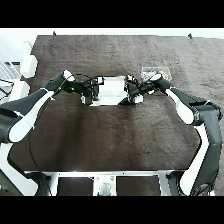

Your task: Fold the box and place the chain.

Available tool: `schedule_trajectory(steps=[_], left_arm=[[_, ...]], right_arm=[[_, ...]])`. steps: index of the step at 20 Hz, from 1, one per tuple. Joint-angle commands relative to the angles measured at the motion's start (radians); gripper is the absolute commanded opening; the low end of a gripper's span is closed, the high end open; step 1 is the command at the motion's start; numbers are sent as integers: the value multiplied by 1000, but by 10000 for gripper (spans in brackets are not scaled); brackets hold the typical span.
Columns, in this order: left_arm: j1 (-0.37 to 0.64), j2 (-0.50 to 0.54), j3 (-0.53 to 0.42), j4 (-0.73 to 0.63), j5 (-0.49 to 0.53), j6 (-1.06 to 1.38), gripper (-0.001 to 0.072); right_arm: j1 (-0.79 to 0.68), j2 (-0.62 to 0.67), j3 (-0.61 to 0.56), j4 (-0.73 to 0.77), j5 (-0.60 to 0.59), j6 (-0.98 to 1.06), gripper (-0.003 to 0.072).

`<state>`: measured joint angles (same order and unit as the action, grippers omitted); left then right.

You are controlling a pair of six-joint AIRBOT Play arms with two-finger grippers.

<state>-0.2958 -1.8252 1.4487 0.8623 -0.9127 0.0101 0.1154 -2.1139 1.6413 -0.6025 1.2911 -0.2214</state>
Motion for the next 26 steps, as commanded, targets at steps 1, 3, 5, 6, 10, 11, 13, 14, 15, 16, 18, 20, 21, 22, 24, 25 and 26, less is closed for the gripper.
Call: schedule_trajectory(steps=[1, 3, 5, 6, 10, 11, 13, 14, 15, 16, 18, 20, 21, 22, 24, 25, 26], left_arm=[[-11, 0, -1, -27, -4, 19, 230], [-23, -6, -1, -40, 11, 26, 230], [-26, -19, 0, -45, 16, 25, 230], [-26, -23, 0, -49, 16, 25, 230], [-26, -29, -1, -114, 19, 54, 319], [-26, -29, -1, -134, 21, 61, 480], [-26, -29, -1, -138, 23, 63, 507], [-26, -29, 0, -137, 23, 63, 508], [-26, -29, -1, -138, 22, 63, 510], [-26, -29, -1, -138, 23, 63, 628], [-26, -29, -1, -138, 23, 59, 667], [-25, -29, -1, -138, 23, 59, 649], [-25, -29, 0, -137, 23, 59, 648], [-25, -29, -1, -137, 23, 58, 648], [-17, -28, 0, -137, 19, 58, 423], [-10, -28, 0, -137, 11, 58, 332], [-1, -27, 0, -138, -4, 58, 276]], right_arm=[[1, -1, 0, 0, 0, 0, 294], [1, -1, 0, 0, 0, 0, 294], [1, -1, 0, 0, 0, 0, 293], [1, -1, 0, 0, 0, 0, 294], [1, -1, 0, 0, 0, 0, 294], [1, -1, 0, 0, 0, 0, 294], [1, -1, 0, 0, 0, 0, 294], [1, -1, 0, 0, 0, 0, 294], [1, -1, 0, 0, 0, 0, 294], [1, -1, 0, 0, 0, 0, 294], [1, -1, 0, 0, 0, 0, 294], [1, -1, 0, 0, 0, 0, 294], [1, -1, 0, 0, 0, 0, 294], [1, -1, 0, 0, 0, 0, 294], [1, -1, 0, 0, 0, 0, 294], [1, -1, 0, 0, 0, 0, 294], [1, -1, 0, 0, 0, 0, 294]])
